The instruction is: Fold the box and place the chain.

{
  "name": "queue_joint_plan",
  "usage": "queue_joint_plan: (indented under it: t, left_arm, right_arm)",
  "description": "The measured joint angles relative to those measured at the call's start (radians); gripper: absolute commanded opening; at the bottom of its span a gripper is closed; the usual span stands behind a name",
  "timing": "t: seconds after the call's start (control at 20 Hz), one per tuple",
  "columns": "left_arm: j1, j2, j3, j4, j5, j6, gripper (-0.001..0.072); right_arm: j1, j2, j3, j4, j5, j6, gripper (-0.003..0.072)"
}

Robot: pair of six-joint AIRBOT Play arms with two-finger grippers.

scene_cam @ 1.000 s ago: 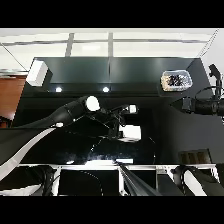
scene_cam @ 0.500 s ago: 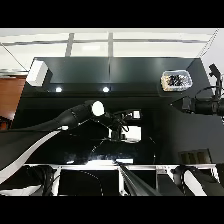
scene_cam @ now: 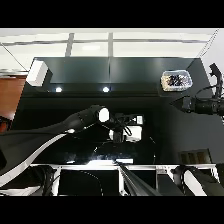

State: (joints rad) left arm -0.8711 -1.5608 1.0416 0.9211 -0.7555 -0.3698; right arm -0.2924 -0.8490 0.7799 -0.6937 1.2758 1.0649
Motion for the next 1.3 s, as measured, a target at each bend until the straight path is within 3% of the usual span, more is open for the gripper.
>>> queue_joint_plan:
  t: [0.2,0.4,0.6,0.75,0.9,1.05,1.15,1.3]
  left_arm:
    - [0.055,0.056,0.000,0.044,-0.050,-0.062,0.0282]
    - [0.229,0.144,-0.005,0.159,-0.206,-0.240,0.0282]
    - [0.531,0.241,-0.045,0.311,-0.359,-0.451,0.0283]
    - [0.825,0.296,-0.072,0.374,-0.416,-0.578,0.0283]
    - [1.090,0.317,-0.081,0.365,-0.394,-0.633,0.0284]
    - [1.268,0.313,-0.074,0.339,-0.262,-0.615,0.0283]
    - [1.332,0.283,-0.048,0.330,-0.169,-0.597,0.0283]
    - [1.369,0.194,0.015,0.316,-0.116,-0.569,0.0284]
  right_arm:
    - [0.000,0.000,0.000,0.000,-0.001,0.000,0.0010]
    - [0.000,0.000,0.000,0.000,-0.001,0.000,0.0010]
    - [0.000,0.000,0.000,0.000,-0.002,0.000,0.0010]
    - [0.000,0.000,0.000,0.000,-0.002,0.000,0.0010]
    - [0.000,0.000,0.000,0.000,-0.002,0.000,0.0010]
    - [0.000,0.000,0.000,0.001,-0.002,0.003,0.0010]
    - [0.000,0.000,0.000,0.001,-0.002,0.006,0.0010]
    - [0.000,0.000,0.000,0.001,-0.002,0.009,0.0010]
